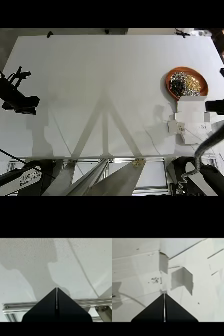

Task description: Fold the box and place the chain.

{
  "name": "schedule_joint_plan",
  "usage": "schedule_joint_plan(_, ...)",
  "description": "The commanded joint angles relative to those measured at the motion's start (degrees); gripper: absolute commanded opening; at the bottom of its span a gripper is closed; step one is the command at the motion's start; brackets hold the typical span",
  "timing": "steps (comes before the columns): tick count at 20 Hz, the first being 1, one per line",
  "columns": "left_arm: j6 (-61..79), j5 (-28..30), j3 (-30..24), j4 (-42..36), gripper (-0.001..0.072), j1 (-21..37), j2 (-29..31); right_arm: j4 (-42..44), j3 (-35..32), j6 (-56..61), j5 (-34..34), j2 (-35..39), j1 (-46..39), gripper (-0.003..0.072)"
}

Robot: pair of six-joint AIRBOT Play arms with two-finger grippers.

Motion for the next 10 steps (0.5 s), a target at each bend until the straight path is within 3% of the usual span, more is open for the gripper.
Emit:
schedule_joint_plan(1, 0.0, 0.0, 0.0, 0.0, 0.0012, 0.0, 0.0, -2.9, 0.3, -0.8, -2.0, -0.2, -7.7, 0.0188)
schedule_joint_plan(2, 0.0, 0.0, 0.0, 0.0, 0.0012, 0.0, 0.0, -3.0, 0.3, -0.9, -2.7, -0.2, -9.4, 0.0492)
schedule_joint_plan(3, 0.0, 0.0, 0.0, 0.0, 0.0012, 0.0, 0.0, -3.2, 0.3, -0.9, -3.4, -0.3, -11.0, 0.0573)
schedule_joint_plan(6, 0.0, 0.0, 0.0, 0.0, 0.0012, 0.0, 0.0, -3.1, 0.3, -2.7, -5.0, -3.5, -15.1, 0.0584)
schedule_joint_plan(10, 0.0, 0.0, 0.0, 0.0, 0.0012, 0.0, 0.0, -2.2, 0.3, -8.2, -4.6, -14.1, -15.6, 0.0647)
